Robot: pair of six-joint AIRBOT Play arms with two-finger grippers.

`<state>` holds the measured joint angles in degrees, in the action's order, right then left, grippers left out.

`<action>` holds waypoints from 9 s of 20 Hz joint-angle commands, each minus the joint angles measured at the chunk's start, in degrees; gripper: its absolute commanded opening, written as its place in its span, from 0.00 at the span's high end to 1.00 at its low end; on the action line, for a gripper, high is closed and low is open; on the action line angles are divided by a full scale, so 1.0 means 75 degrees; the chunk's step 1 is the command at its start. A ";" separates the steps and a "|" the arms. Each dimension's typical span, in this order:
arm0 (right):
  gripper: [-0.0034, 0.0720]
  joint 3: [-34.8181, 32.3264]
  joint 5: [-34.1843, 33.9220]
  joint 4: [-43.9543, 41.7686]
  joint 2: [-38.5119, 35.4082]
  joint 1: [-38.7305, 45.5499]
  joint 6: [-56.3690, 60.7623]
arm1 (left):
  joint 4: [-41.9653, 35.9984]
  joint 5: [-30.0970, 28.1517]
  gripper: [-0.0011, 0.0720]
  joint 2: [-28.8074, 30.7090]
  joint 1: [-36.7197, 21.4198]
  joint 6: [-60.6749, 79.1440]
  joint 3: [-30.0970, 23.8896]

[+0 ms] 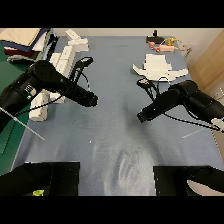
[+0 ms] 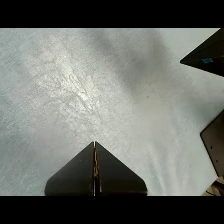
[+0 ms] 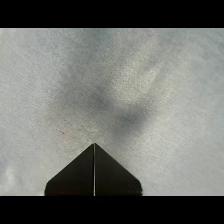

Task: Fold the box.

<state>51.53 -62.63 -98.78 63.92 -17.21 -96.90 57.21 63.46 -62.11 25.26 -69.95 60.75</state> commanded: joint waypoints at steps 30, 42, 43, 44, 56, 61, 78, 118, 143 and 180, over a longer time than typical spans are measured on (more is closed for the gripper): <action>0.42 0.8174 0.2174 -0.2465 0.7248 0.6819 0.0968 | 0.0000 0.0000 0.97 -0.0006 0.0003 0.0000 0.0009; 0.67 0.8714 0.1856 -0.3774 0.8067 0.6805 0.0163 | 0.0000 -0.0003 0.97 -0.0006 0.0003 0.0000 0.0009; 0.67 0.8714 0.1655 -0.3821 0.8070 0.6805 0.0096 | 0.0000 -0.0003 0.97 -0.0006 0.0003 0.0003 0.0009; 0.67 0.8714 0.1448 -0.3876 0.8067 0.6805 -0.0050 | 0.0000 0.0000 0.97 -0.0006 0.0003 0.0003 0.0009; 0.96 0.8609 -0.1443 -0.4645 0.6723 0.6639 -0.0740 | 0.0003 0.0000 0.97 -0.0006 0.0003 0.0000 0.0009; 0.96 0.6545 -0.1900 -0.4602 0.5243 0.6024 -0.0551 | 0.0000 0.0000 0.97 -0.0006 0.0003 0.0000 0.0009; 0.95 -0.3960 0.0519 -0.4339 -0.2920 0.4089 -0.0312 | 0.0003 0.0000 0.97 -0.0006 0.0003 0.0000 0.0009; 0.95 -0.4989 0.0901 -0.5855 -0.2748 0.2433 -0.2576 | -0.0595 0.1169 0.97 -0.0006 -0.1381 0.0044 -0.0557; 0.95 -0.5149 0.1064 -0.5112 -0.3628 0.2299 -0.2343 | -0.2897 0.0548 0.40 -0.3290 -0.1332 0.3547 -0.0513; 0.44 -0.3144 0.1682 -0.0192 -0.2961 0.1408 -0.0291 | -0.4255 0.1367 0.97 -0.2728 -0.0863 0.7612 -0.0495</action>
<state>24.32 -48.86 -109.95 41.78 -6.68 -106.34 25.19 76.86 -84.90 17.96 -17.45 57.04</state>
